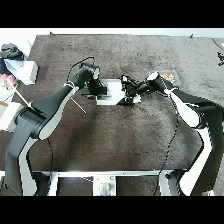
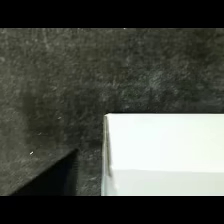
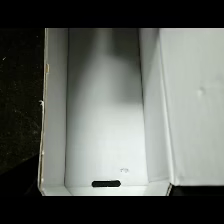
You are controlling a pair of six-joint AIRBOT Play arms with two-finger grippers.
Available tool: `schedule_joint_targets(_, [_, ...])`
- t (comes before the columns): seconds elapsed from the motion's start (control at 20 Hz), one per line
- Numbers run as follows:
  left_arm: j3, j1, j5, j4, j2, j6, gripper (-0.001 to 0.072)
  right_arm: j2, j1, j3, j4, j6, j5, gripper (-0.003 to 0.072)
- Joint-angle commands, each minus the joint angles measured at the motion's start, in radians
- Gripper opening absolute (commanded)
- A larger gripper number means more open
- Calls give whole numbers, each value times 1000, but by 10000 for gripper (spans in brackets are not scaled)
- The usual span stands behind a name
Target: Fold the box and place the chain.
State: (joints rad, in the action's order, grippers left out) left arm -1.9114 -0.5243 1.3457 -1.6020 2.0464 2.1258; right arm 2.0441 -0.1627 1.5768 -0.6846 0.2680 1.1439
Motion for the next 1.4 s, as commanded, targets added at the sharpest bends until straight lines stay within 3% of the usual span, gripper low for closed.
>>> schedule_joint_targets(0.0, [-1, -3, 10, -22, 6, 13, 162, 0, 0, 0, 0, 2, 0, 346])
schedule_joint_targets(0.05, [-1, -5, 6, -26, 7, 14, 141, 0, 0, 0, 0, 2, 0, 346])
schedule_joint_targets(0.1, [-1, -5, 4, -26, 8, 13, 12, 0, 0, 0, 0, 2, 0, 346])
schedule_joint_targets(0.35, [-2, -5, -11, -25, 16, 14, 13, 0, 0, 0, 0, 2, 0, 346])
schedule_joint_targets(0.4, [-2, -5, -11, -18, 16, 13, 37, 0, 0, 0, 0, 2, 0, 347])
schedule_joint_targets(0.45, [-4, -5, -11, -4, 16, 12, 230, 0, 0, 0, 0, 2, 0, 346])
schedule_joint_targets(0.5, [-10, -5, -13, 11, 16, -15, 296, 0, 0, 0, 0, 2, 0, 346])
schedule_joint_targets(0.85, [-92, -5, 74, 45, 5, -185, 314, 0, 0, 0, 0, 2, 0, 346])
schedule_joint_targets(0.9, [-98, -5, 84, 61, -1, -202, 381, 0, 0, 0, 0, 2, 0, 346])
schedule_joint_targets(0.95, [-100, -5, 92, 62, -12, -225, 712, 0, 0, 0, 0, 2, 0, 346])
schedule_joint_targets(1.2, [-100, -4, 130, 60, -100, -334, 694, 0, 0, 0, 0, 2, 0, 346])
schedule_joint_targets(1.35, [-82, 2, 79, 56, -153, -415, 694, 0, 0, 0, 0, 2, 0, 346])
